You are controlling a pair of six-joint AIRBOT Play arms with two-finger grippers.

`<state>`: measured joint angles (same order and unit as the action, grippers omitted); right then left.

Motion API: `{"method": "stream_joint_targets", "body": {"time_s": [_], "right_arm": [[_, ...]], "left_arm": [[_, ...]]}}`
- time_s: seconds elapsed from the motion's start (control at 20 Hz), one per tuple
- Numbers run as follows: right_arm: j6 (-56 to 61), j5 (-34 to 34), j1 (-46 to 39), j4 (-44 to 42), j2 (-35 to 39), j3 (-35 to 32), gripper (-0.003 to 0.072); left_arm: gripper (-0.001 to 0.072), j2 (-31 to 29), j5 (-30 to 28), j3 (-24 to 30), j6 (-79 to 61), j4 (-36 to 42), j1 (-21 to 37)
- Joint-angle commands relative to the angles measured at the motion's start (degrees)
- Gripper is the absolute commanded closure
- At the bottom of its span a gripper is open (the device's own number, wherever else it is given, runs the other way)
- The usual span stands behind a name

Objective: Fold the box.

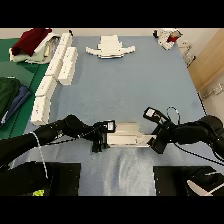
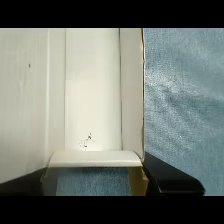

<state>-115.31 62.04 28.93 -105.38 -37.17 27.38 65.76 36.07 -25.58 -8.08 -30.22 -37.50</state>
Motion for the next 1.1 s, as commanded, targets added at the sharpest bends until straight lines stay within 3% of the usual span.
{"method": "stream_joint_targets", "body": {"time_s": [0.0, 0.05, 0.15, 0.3, 0.55, 0.85, 1.05], "right_arm": [[22.3, 2.1, 0.0, -17.0, 0.4, -0.4, 0.0413], [22.3, -0.4, 0.2, -24.8, -1.2, -1.1, 0.0414], [22.4, -5.6, 1.3, -31.6, -5.2, -0.7, 0.0681], [23.4, -11.6, 1.3, -32.0, -11.2, 4.0, 0.0682], [23.3, -16.0, -0.2, -29.9, -21.3, 12.8, 0.0682], [22.7, -18.1, -1.3, -28.4, -33.8, 13.1, 0.0682], [20.7, -18.1, -1.3, -28.5, -36.3, 13.1, 0.0682]], "left_arm": [[0.0272, 0.0, 0.0, 0.0, 0.0, 0.0, 0.0], [0.0272, 0.0, 0.0, 0.0, 0.0, 0.0, 0.0], [0.0272, 0.0, 0.0, 0.0, 0.0, 0.0, 0.0], [0.0272, 0.0, 0.0, 0.0, 0.0, 0.0, 0.0], [0.0271, 0.0, 0.0, 0.0, 0.0, 0.0, 0.0], [0.0271, 0.0, 0.0, 0.0, 0.0, 0.0, 0.0], [0.0272, 0.0, 0.0, 0.0, 0.0, 0.0, 0.0]]}}
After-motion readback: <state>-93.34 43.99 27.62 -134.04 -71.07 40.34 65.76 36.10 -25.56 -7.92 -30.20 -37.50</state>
